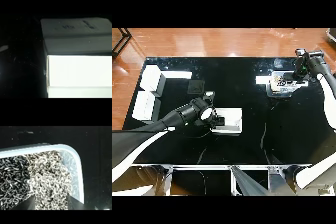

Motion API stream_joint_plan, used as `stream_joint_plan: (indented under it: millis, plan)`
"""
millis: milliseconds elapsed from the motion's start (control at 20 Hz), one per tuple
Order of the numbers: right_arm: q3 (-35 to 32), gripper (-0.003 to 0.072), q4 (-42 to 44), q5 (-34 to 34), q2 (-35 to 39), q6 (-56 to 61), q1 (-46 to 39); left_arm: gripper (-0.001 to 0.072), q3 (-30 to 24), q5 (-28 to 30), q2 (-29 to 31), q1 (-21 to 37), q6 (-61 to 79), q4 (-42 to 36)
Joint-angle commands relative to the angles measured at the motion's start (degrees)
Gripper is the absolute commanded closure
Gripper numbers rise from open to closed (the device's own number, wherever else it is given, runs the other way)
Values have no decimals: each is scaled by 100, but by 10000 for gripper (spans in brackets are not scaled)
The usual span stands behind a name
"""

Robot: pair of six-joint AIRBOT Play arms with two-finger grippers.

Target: Fold the box and place the chain.

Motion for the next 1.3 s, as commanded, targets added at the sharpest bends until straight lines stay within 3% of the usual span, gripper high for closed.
stream_joint_plan:
  millis: [0, 50, 100, 350, 850, 1250]
  plan:
    - [2, 270, 33, -59, -15, -63, 0, 689, 7, -17, -2, 4, 2, 2]
    - [2, 492, 44, -92, -13, -144, 0, 689, 7, -17, -2, 4, 2, 2]
    - [2, 654, 74, -133, -13, -214, 0, 689, 7, -17, -2, 4, 2, 2]
    - [4, 665, 114, -181, 116, -214, -2, 689, 7, -20, -2, 4, 2, 2]
    - [42, 665, 671, 55, 1091, -619, -2, 690, 7, -22, -2, 4, 2, 4]
    - [42, 666, 1056, -240, 2907, -1327, -2, 690, 7, -39, -2, 4, 0, 4]
